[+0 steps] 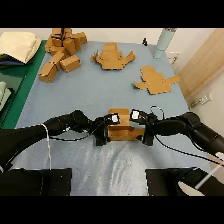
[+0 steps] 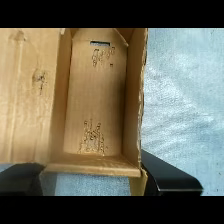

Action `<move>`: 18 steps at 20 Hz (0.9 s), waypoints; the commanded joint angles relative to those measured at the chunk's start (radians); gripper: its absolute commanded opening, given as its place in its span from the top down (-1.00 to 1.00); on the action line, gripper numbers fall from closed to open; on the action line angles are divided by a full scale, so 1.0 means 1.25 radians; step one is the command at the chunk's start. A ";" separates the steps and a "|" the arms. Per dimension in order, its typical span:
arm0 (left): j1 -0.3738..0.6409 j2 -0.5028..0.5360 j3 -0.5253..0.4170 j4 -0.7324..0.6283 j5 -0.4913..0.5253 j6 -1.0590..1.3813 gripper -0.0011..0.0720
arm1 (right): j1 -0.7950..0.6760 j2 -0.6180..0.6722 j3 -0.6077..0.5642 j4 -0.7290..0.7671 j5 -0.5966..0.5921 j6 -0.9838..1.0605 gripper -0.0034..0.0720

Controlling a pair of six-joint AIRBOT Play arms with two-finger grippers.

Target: Fold the box.

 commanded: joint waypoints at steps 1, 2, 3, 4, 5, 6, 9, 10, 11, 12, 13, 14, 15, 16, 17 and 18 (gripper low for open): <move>0.001 0.000 0.000 0.000 0.000 0.000 -0.48 | 0.001 -0.062 -0.005 0.091 0.108 -0.160 -0.90; 0.001 0.000 0.000 0.000 0.000 0.000 -0.48 | 0.001 -0.069 -0.005 0.124 0.099 -0.181 -0.89; 0.001 0.000 0.000 0.000 0.000 0.000 -0.48 | 0.001 -0.070 -0.005 0.146 0.086 -0.187 -0.82; 0.001 0.000 0.000 0.000 0.000 0.000 -0.48 | 0.001 -0.069 -0.005 0.156 0.070 -0.191 -0.57; 0.001 0.000 0.000 0.000 0.000 0.000 -0.48 | 0.001 -0.068 -0.005 0.156 0.055 -0.191 -0.18; 0.001 0.000 0.000 0.000 0.000 0.000 -0.48 | 0.001 -0.068 -0.006 0.157 0.046 -0.191 0.07; 0.001 0.000 0.000 0.000 0.000 0.000 -0.48 | 0.001 -0.068 -0.009 0.186 0.051 -0.214 0.50; 0.001 0.000 0.000 0.000 0.000 0.000 -0.48 | 0.001 -0.068 -0.009 0.198 0.057 -0.231 0.50; 0.001 0.000 0.000 0.000 0.000 0.000 -0.48 | 0.001 -0.068 -0.009 0.208 0.063 -0.244 0.50; 0.001 0.000 0.000 0.000 0.000 0.000 -0.48 | 0.002 -0.069 -0.009 0.218 0.067 -0.248 0.50; 0.001 0.000 0.000 0.000 0.000 0.000 -0.48 | 0.002 -0.070 -0.009 0.226 0.072 -0.248 0.50; 0.001 0.000 0.000 0.000 0.000 0.000 -0.48 | 0.002 -0.072 -0.009 0.235 0.082 -0.249 0.50; 0.001 0.000 0.000 0.000 0.000 0.000 -0.48 | 0.002 -0.075 -0.009 0.240 0.092 -0.257 0.49; 0.001 0.000 0.000 0.000 0.000 0.000 -0.48 | 0.002 -0.082 -0.009 0.240 0.099 -0.270 0.48; 0.001 0.000 0.000 0.000 0.000 0.000 -0.48 | 0.002 -0.091 -0.009 0.242 0.099 -0.280 0.46; 0.001 0.000 0.000 0.000 0.000 0.000 -0.48 | 0.002 -0.100 -0.009 0.247 0.098 -0.281 0.18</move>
